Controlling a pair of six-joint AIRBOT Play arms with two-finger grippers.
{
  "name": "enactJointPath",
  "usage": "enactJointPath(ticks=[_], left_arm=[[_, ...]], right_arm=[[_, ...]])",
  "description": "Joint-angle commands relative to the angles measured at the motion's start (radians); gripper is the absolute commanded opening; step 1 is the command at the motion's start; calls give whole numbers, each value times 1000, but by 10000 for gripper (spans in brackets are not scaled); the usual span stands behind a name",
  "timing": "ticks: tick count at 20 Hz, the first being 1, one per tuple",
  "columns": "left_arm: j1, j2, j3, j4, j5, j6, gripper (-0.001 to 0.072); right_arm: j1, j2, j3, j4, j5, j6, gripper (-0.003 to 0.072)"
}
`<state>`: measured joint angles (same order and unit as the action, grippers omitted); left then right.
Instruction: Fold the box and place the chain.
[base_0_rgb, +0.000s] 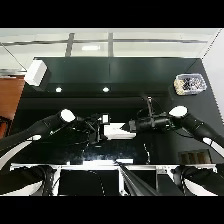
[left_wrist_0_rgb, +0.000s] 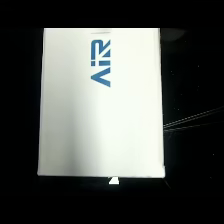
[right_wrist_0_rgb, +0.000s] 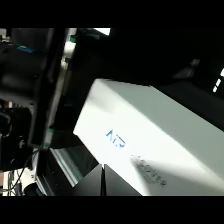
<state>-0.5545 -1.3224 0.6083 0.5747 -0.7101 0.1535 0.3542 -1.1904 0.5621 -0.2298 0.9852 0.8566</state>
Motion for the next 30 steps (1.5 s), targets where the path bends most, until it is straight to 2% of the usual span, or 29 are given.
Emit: enactJointPath(ticks=[1,4,13,15,17,18,20,23,26,30], left_arm=[[0,0,0,0,0,0,392],[0,0,0,0,0,0,393],[0,0,0,0,0,0,393],[0,0,0,0,0,0,393],[0,0,0,0,0,0,393],[0,0,0,0,0,0,393],[0,0,0,0,0,0,393],[0,0,0,0,0,0,393],[0,0,0,0,0,0,393],[0,0,0,0,0,0,393]], right_arm=[[9,-41,-3,-62,-42,67,18],[9,-51,-5,-109,-70,83,18],[9,-51,-4,-111,-94,82,18],[8,-50,4,-112,-74,80,18],[-7,-41,40,-115,-3,62,18],[-25,-27,69,-135,40,61,18],[-97,22,158,-288,111,86,17],[-243,106,270,-461,110,182,18],[-383,159,308,-481,93,183,18],[-470,163,308,-481,71,183,18]])
